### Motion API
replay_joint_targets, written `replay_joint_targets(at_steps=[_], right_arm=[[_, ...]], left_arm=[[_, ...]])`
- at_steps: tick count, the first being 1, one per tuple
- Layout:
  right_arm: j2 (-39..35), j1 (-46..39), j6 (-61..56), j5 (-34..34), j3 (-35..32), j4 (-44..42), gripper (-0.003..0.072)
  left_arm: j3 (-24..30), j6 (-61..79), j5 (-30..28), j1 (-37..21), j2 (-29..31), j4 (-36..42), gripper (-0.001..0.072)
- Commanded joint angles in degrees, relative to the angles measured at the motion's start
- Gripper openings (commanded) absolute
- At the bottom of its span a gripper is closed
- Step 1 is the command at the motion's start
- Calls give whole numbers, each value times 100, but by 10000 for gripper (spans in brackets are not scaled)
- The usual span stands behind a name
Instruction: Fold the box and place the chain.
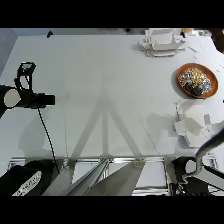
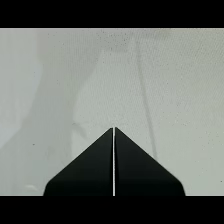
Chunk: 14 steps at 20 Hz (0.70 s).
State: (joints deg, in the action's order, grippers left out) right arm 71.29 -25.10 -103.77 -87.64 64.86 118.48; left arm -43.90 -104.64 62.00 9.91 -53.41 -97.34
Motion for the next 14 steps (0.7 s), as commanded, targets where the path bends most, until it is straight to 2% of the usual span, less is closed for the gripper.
replay_joint_targets(at_steps=[1,2,3,4,9,12,13,14], right_arm=[[7,-968,1156,378,7,-1366,119],[17,-1115,1576,463,4,-1606,233],[48,-1207,1888,501,4,-1779,409],[133,-1263,2085,498,2,-1853,495],[815,-1287,2492,387,-9,-1733,499],[1209,-1287,2490,393,-9,-1126,498],[1316,-1287,2503,437,-9,-1091,476],[1412,-1287,2529,468,-9,-1106,420]], left_arm=[[2,0,-2,-4,2,0,10],[2,2,-2,-4,2,0,10],[2,2,-2,-4,2,0,10],[2,2,-2,-4,2,2,10],[2,2,-2,-4,2,0,10],[2,0,-2,-4,2,0,10],[2,2,-2,-4,2,0,10],[2,2,-2,-4,2,2,10]])
